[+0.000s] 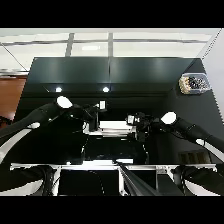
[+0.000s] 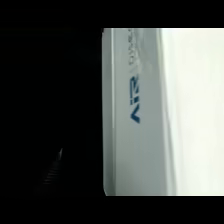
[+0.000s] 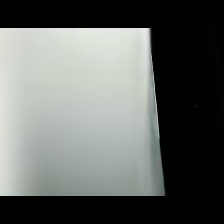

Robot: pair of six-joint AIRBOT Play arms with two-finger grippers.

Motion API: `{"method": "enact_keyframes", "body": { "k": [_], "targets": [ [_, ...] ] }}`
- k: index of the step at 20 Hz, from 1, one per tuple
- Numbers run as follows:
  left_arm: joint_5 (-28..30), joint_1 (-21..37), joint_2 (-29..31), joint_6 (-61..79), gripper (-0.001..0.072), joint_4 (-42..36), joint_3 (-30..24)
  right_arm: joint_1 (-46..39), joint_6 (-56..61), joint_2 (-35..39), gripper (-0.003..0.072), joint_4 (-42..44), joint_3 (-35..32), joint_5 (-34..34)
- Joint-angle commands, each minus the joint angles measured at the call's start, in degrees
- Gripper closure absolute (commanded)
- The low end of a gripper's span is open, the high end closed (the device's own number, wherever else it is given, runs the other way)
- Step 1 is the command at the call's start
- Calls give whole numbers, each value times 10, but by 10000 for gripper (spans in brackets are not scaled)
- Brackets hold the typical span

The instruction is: Fold the box and place the chain.

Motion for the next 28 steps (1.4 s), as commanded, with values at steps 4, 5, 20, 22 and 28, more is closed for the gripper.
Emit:
{"method": "enact_keyframes", "body": {
  "k": [4, 5, 20, 22, 28],
  "targets": [
    [-79, 37, 152, -249, 90, 186, 2, 0, 0, 0, 214, 0, 0, 1],
    [-113, 41, 174, -309, 113, 219, 2, 0, 0, 0, 214, 0, 0, 1],
    [243, -80, 192, -339, 683, -252, -144, 0, 0, 0, 621, 0, 0, 1],
    [272, -77, 162, -325, 684, -261, -130, 0, 0, 0, 621, 0, 0, 1],
    [229, -76, 52, -333, 685, -89, -65, 0, 0, 0, 621, 0, 0, 1]
  ]
}}
